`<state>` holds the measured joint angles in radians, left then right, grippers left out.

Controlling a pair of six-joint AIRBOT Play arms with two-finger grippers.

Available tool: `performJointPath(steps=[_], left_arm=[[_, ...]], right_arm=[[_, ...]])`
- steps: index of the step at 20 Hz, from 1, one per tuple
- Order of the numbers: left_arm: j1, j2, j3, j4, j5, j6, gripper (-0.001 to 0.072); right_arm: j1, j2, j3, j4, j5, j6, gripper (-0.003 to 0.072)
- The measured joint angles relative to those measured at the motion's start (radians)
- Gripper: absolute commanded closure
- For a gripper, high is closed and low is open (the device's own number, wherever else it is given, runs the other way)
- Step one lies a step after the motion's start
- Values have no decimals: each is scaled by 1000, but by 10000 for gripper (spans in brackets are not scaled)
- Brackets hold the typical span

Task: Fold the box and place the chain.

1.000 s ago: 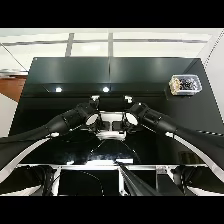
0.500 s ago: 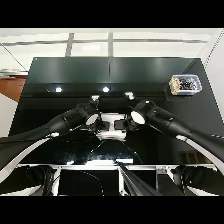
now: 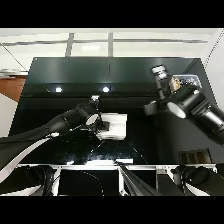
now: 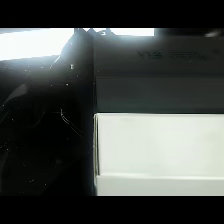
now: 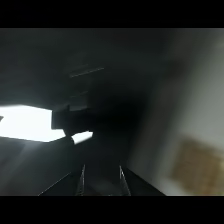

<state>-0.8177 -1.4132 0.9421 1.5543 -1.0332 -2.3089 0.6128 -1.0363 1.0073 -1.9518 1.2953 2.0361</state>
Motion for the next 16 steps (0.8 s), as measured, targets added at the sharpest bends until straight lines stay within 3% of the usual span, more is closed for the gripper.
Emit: performJointPath(steps=[1, 2, 5, 8, 11, 13, 16], left_arm=[[0, 0, 0, 0, 0, 0, 681], [0, 0, 0, 0, 0, 0, 681], [0, 0, 0, 0, 0, 0, 681], [0, 0, 0, 0, 0, 1, 681], [0, 0, 0, 0, 1, 1, 681], [0, 0, 0, 0, 2, 1, 681], [0, 0, 0, 0, 4, 1, 681]], right_arm=[[-59, 5, -13, -47, -28, -5, 318], [-126, 5, -26, -79, -66, -10, -33], [-351, -32, -45, -78, -224, -17, -21], [-548, -121, -2, 44, -348, -17, -15], [-695, -245, 104, 232, -377, 5, -13], [-760, -334, 189, 348, -364, 41, 93], [-808, -454, 299, 486, -345, 116, 93]])
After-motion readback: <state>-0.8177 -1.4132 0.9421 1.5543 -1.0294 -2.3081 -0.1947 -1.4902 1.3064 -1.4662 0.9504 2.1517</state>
